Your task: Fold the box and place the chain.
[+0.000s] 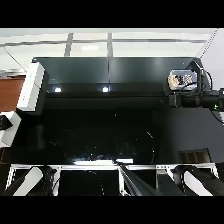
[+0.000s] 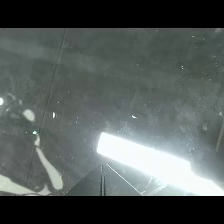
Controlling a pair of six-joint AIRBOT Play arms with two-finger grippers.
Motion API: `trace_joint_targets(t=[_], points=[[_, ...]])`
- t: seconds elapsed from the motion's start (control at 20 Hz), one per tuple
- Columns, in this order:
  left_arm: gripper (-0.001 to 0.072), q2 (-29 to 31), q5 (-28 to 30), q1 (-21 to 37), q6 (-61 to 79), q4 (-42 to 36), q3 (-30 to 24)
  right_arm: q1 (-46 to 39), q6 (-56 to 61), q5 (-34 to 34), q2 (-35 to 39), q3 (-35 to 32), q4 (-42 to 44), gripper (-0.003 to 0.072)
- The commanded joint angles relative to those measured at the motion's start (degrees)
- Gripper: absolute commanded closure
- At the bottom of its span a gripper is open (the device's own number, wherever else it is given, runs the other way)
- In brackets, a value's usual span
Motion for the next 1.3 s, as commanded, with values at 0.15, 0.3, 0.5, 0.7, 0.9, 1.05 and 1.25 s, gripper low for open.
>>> trace_joint_targets(t=[0.15,0.3,0.5,0.7,0.9,1.05,1.25], points=[[0.0422,-3.6,15.3,-0.5,8.8,-8.9,-4.3,0.0,2.3,-0.9,0.0,0.0,0.0,0.0671],[0.0421,-8.4,17.5,-1.7,8.8,-11.1,-4.4,0.0,3.8,-0.9,0.0,0.0,0.0,0.0671],[0.0055,-11.8,20.9,-4.3,8.7,-11.1,-4.0,0.0,4.0,-0.8,0.0,0.0,0.1,0.0671],[-0.0003,-9.2,18.4,-8.3,6.9,-11.5,7.3,0.0,4.4,-0.5,0.0,0.0,0.2,0.0671],[0.0107,-6.2,12.9,-17.1,-4.7,-12.2,22.9,0.0,3.7,-0.5,0.0,0.0,0.2,0.0671],[0.0684,-3.6,6.0,-26.6,-15.6,-17.8,26.7,0.1,-0.8,-0.5,0.0,0.0,0.2,0.0672],[0.0684,3.8,21.9,-53.3,-27.3,-11.0,10.4,4.3,-5.9,-4.9,0.0,-1.4,-1.7,0.0672]])
